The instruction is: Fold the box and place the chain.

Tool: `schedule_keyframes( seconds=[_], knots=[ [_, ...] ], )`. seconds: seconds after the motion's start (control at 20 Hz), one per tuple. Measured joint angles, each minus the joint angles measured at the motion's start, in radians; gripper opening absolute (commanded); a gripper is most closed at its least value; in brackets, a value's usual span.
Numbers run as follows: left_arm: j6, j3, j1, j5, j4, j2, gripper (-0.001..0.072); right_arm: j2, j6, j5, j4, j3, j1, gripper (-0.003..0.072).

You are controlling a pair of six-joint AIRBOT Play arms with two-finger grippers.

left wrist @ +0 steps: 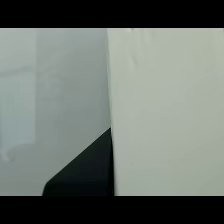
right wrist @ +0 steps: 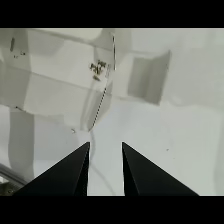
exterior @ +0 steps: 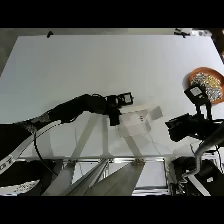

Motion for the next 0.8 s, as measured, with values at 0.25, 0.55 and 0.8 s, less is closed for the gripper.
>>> schedule_keyframes(
  seconds=[0.25, 0.55, 0.8],
  knots=[
    [0.0, 0.024, -0.054, -0.024, 0.108, -0.004, 0.0007, 0.0, 0.002, -0.001, -0.003, 0.0, 0.0, 0.0228],
    [0.002, 0.029, -0.067, -0.029, 0.316, -0.005, 0.0271, 0.0, 0.003, -0.001, -0.003, 0.0, 0.0, 0.0228],
    [0.0, 0.03, -0.068, -0.015, 0.353, -0.004, 0.0008, 0.0, 0.003, -0.001, -0.003, 0.0, 0.0, 0.0228]
  ],
)
